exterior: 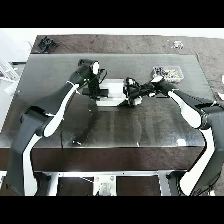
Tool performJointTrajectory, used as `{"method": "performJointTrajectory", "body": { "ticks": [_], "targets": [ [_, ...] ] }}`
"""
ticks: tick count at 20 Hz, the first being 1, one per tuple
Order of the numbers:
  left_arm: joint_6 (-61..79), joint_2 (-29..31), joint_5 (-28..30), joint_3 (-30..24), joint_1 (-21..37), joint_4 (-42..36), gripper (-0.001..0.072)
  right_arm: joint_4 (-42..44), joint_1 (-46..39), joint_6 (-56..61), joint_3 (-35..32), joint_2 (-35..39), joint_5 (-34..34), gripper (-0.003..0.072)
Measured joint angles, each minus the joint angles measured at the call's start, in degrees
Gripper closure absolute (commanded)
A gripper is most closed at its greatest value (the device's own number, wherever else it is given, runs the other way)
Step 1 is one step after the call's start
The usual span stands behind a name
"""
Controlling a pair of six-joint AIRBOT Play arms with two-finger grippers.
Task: Fold the box and place the chain.
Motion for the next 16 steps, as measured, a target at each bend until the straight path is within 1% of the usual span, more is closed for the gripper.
{"method": "performJointTrajectory", "body": {
  "ticks": [1,2,3,6,11,13,16],
  "targets": [
    [0.52,-0.13,0.28,0.02,-0.04,0.07,0.0208,-0.09,0.00,-0.20,0.00,0.00,-0.33,0.0107],
    [0.37,-0.37,0.55,0.11,-0.09,0.17,0.0049,-0.31,-0.09,-0.22,0.00,0.00,-0.72,0.0107],
    [0.46,-0.04,0.63,0.17,-0.15,0.24,0.0074,-0.31,-0.11,-0.17,0.00,-0.02,-0.55,0.0107],
    [0.50,0.66,0.31,0.37,-0.13,-0.15,0.0075,-0.11,-0.07,-0.15,0.00,-0.02,-0.48,0.0107],
    [3.52,5.03,-0.57,0.70,0.20,-1.31,0.0075,-0.02,-0.07,-0.09,0.00,-0.02,-0.20,0.0107],
    [7.23,7.39,-1.42,0.70,0.92,-1.33,0.0075,-0.02,-0.07,-0.07,0.00,-0.02,-0.22,0.0107],
    [19.43,11.43,-1.51,0.74,3.10,-2.21,0.0076,0.00,-0.04,-0.04,0.00,-0.02,-0.22,0.0107]
  ]
}}
